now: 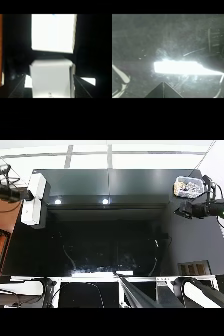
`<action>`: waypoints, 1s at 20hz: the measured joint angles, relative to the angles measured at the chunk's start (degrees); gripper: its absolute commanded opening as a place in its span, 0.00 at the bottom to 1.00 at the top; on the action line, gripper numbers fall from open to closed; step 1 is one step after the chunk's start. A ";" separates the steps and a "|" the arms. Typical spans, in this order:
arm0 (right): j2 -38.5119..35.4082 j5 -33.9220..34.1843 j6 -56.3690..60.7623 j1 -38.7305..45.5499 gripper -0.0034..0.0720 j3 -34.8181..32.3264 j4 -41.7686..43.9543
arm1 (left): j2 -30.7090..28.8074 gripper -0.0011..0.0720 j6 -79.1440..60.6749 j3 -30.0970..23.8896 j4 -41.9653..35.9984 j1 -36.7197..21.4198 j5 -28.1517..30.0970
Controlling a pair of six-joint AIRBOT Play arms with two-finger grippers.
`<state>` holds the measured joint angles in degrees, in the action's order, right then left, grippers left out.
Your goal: Fold the box and place the chain.
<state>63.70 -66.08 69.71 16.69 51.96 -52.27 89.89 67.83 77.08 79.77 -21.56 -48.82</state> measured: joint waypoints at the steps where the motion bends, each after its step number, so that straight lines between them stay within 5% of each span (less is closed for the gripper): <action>1: -0.02 0.02 0.00 0.00 0.06 0.00 0.68 | 0.00 0.99 0.02 2.38 0.15 0.17 -0.85; 2: 0.00 -0.02 0.04 -0.07 0.06 0.00 1.27 | -0.07 0.92 0.31 5.03 0.26 0.39 -2.21; 3: -0.02 -0.07 0.15 -0.31 0.06 0.00 1.81 | -0.22 0.61 1.84 8.20 0.31 0.61 -4.33; 4: 0.00 -0.17 0.07 -0.90 0.06 0.00 2.12 | -0.37 0.15 4.26 11.37 0.33 0.87 -6.82; 5: -0.02 -0.39 -0.26 -1.73 0.06 0.00 2.56 | -0.50 0.05 6.86 13.97 0.37 1.11 -9.75; 8: -0.02 0.11 -0.87 -6.62 0.06 0.02 1.86 | -2.82 0.05 12.15 17.59 -1.70 2.93 -17.94; 10: 0.00 3.37 -1.14 -10.95 0.06 0.00 -0.52 | -7.32 0.05 12.46 14.45 -4.07 5.86 -19.32; 15: -0.02 17.29 -1.33 -18.58 0.06 0.00 -10.12 | -27.28 0.05 8.61 -10.73 -5.97 14.71 -6.21; 20: 0.00 22.14 -1.36 -20.37 0.06 0.00 -13.60 | -43.25 0.05 7.56 -31.63 -5.51 17.14 4.87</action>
